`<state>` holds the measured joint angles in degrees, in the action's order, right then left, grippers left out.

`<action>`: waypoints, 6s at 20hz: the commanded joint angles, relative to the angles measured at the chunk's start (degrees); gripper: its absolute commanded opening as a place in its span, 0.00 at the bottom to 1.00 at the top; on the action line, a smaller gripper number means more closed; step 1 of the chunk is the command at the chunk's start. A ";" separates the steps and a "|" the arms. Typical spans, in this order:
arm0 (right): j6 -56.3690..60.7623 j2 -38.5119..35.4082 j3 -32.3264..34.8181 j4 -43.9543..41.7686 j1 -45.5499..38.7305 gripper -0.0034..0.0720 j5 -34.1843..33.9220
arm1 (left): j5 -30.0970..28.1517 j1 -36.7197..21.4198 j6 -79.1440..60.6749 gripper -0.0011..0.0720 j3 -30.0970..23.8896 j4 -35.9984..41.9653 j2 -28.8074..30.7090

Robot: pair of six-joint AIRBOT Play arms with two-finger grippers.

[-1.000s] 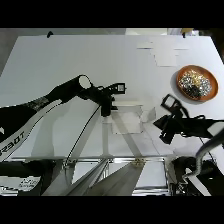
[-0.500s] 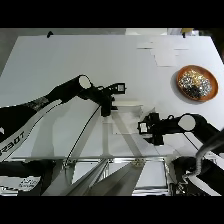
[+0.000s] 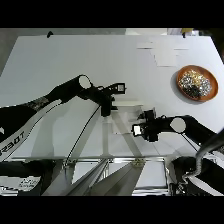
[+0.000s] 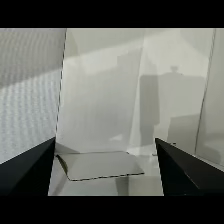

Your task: Fold the box and place the chain.

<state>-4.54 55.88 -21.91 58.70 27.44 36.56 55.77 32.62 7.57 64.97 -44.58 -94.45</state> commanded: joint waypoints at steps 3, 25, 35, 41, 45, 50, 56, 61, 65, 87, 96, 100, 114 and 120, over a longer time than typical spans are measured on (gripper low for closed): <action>0.26 -0.63 -0.61 -0.04 0.17 0.95 -1.38 | 0.00 0.00 -0.02 0.03 0.00 0.00 0.00; 9.44 -0.85 -6.64 -6.84 -12.87 0.92 6.95 | -0.02 -0.02 -0.02 0.03 0.00 0.02 0.00; -11.21 6.45 -6.64 -21.66 -17.29 0.92 7.02 | -0.02 -0.02 -0.02 0.03 0.00 0.02 0.00; -18.49 7.26 -6.64 -24.61 -22.10 0.97 8.76 | -0.02 -0.02 -0.02 0.03 0.00 0.02 0.00; -25.40 10.16 -6.67 -29.07 -22.10 0.97 12.79 | -0.02 -0.02 -0.02 0.03 0.00 0.02 0.00; -25.77 15.06 -8.39 -29.14 -22.23 0.97 15.47 | -0.02 -0.02 -0.02 0.03 0.00 0.02 0.00; -24.28 21.44 -11.78 -28.30 -22.21 0.90 21.16 | -0.02 -0.02 -0.02 0.03 0.00 0.02 0.00; -23.78 23.43 -11.76 -26.93 -22.14 0.84 22.51 | -0.02 -0.02 -0.02 0.03 0.00 0.02 0.00; -23.78 24.06 -11.76 -25.94 -22.16 0.83 21.64 | -0.02 -0.02 -0.02 0.03 0.00 0.02 0.00; -24.00 25.57 -11.76 -27.08 -19.93 0.97 17.14 | -0.02 -0.02 -0.02 0.03 0.00 0.02 0.00; -23.98 25.57 -11.76 -26.93 -19.93 0.70 16.74 | -0.02 -0.02 -0.02 0.03 0.00 0.02 0.00; -23.96 25.55 -11.76 -25.46 -19.93 0.58 16.76 | -0.02 -0.02 -0.02 0.03 0.00 0.02 0.00; -23.98 25.55 -11.76 -25.51 -19.93 0.59 18.32 | -0.02 -0.02 -0.02 0.03 0.00 0.02 0.00; -24.00 25.55 -11.76 -25.51 -19.96 0.59 18.32 | -0.02 -0.02 -0.02 0.03 0.00 0.04 0.00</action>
<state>-28.49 81.47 -33.67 33.19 7.49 54.72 55.77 32.62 7.55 64.97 -44.56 -94.45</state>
